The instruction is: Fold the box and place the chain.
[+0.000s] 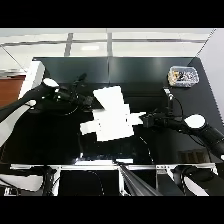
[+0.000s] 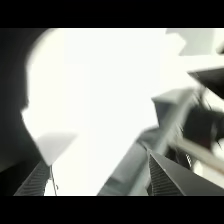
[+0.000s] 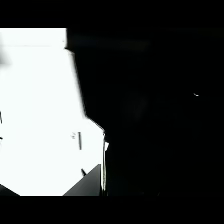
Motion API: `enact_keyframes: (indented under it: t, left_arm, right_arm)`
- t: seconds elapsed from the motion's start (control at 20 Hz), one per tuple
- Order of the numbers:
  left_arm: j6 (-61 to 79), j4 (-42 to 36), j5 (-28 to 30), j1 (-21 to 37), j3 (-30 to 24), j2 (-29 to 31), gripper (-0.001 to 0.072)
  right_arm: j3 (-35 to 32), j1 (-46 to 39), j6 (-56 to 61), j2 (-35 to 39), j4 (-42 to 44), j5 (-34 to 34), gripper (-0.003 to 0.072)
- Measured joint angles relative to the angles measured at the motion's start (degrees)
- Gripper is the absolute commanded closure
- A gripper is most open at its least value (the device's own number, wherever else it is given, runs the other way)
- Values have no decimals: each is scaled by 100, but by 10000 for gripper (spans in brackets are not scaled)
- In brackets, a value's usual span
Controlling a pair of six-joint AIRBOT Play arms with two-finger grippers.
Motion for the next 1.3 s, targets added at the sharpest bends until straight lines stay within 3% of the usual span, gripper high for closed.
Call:
enact_keyframes:
  t: [0.05,0.15,0.3,0.4,0.45,0.5,0.55,0.75,0.95,1.15,1.3]
  left_arm:
    - [146,15,-229,-9,131,-166,136]
    - [354,175,-651,-52,415,-461,230]
    - [544,616,-1154,-214,841,-761,460]
    - [643,903,-1351,-321,1069,-887,656]
    - [678,990,-1392,-358,1156,-944,682]
    - [704,1069,-1504,-385,1226,-992,683]
    - [715,1130,-1506,-407,1276,-1032,683]
    - [699,1303,-1690,-415,1427,-1040,687]
    - [732,1460,-1526,-494,1252,-452,686]
    - [1757,1368,-4,-841,44,863,684]
    - [3104,1432,1027,-1115,-743,1521,684]
  right_arm:
    - [0,7,0,0,-4,-2,671]
    - [0,9,-2,0,-15,0,671]
    - [0,13,-4,0,-35,0,671]
    - [0,13,-4,0,-61,2,668]
    - [0,13,-2,-2,-94,0,506]
    - [0,13,0,0,-111,-9,139]
    - [0,11,0,2,-153,-22,-26]
    - [262,-232,28,-2,-693,164,-26]
    - [979,-791,136,-2,-1679,1113,-26]
    - [1351,-1141,170,-2,-2262,1628,-26]
    - [1436,-1220,177,-2,-2337,1749,-26]
